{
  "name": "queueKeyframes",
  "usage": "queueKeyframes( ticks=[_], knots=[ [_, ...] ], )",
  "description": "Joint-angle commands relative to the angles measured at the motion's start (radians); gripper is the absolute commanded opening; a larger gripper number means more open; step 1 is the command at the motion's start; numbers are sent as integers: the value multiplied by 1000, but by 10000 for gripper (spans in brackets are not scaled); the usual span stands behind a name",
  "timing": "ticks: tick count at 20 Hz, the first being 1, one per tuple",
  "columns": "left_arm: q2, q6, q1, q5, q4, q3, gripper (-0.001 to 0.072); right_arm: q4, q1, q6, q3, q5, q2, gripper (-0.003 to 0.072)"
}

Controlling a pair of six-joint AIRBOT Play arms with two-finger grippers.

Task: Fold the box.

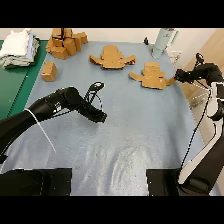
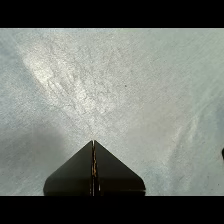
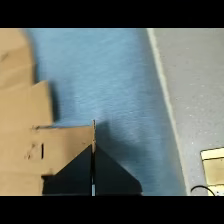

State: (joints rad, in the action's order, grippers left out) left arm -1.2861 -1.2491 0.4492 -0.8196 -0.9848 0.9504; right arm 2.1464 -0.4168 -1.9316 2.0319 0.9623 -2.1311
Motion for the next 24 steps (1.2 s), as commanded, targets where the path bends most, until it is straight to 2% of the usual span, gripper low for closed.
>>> queueKeyframes(
  ticks=[1,5,9,12,18,21,24],
  knots=[
    [1,0,0,1,0,0,12,49,19,-60,0,103,29,2],
    [1,0,0,0,0,0,12,65,61,-59,-20,158,158,1],
    [1,0,0,0,0,0,12,37,95,-32,-202,159,366,0],
    [1,0,0,0,0,0,12,26,126,-19,-487,128,557,0],
    [1,0,0,0,0,0,12,22,234,100,-1199,-88,1025,0],
    [1,0,0,1,0,0,12,16,306,195,-1445,-113,1213,1],
    [1,0,0,0,0,0,12,-34,350,297,-1580,-95,1323,2]
  ],
)
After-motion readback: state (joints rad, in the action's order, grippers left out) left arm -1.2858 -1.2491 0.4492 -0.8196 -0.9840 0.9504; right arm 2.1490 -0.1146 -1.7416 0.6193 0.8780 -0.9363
